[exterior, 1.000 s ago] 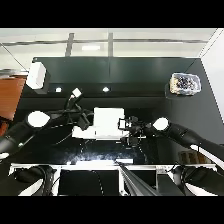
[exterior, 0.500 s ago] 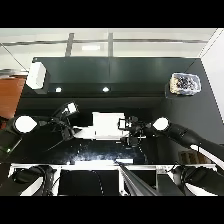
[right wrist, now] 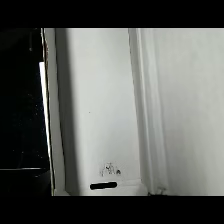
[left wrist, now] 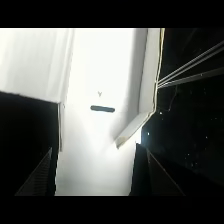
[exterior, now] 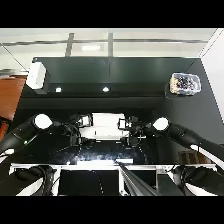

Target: Fold the box and place the chain.

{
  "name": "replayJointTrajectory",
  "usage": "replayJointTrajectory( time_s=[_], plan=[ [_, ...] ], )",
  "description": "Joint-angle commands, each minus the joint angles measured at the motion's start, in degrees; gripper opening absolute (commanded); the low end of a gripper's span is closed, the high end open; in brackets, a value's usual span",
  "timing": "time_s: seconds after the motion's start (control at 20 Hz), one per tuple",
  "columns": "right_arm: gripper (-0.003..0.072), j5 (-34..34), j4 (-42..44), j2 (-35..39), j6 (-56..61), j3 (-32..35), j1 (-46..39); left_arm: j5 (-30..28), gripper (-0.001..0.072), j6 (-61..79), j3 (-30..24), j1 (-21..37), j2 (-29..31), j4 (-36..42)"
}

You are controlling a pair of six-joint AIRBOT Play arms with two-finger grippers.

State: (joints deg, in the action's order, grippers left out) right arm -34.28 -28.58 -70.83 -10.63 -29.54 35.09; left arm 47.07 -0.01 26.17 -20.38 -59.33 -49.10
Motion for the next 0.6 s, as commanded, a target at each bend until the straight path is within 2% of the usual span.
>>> replayJointTrajectory(
  time_s=[0.0, 0.2, 0.3, 0.4, 0.45, 0.5, 0.55],
  plan=[
    [0.0409, 0.0, 0.0, 0.0, 0.0, 0.0, 0.0, -1.0, 0.0684, 4.5, 0.0, -0.5, -1.9, 3.6],
    [0.0409, 0.0, 0.0, 0.0, 0.0, 0.0, 0.0, -0.9, 0.0658, 4.8, 0.0, -0.5, -1.9, 3.6],
    [0.0409, 0.0, 0.0, 0.0, 0.0, 0.0, 0.0, -0.1, 0.0489, 4.8, 0.0, -0.5, -1.9, 3.6],
    [0.0409, 0.0, 0.0, 0.0, 0.0, 0.0, 0.0, 0.1, 0.0463, 4.8, 0.0, -0.5, -1.9, 3.6],
    [0.0409, 0.0, 0.0, 0.0, 0.0, 0.0, 0.0, 0.1, 0.0382, 4.8, 0.0, -0.5, -1.9, 3.7],
    [0.0409, 0.0, 0.0, 0.0, 0.0, 0.0, 0.0, 0.1, 0.0338, 4.8, 0.0, -0.5, -1.9, 4.2],
    [0.0409, 0.0, 0.0, 0.0, 0.0, 0.0, 0.0, 0.1, 0.0338, 4.8, 0.0, -0.5, -1.9, 5.7]
  ],
)
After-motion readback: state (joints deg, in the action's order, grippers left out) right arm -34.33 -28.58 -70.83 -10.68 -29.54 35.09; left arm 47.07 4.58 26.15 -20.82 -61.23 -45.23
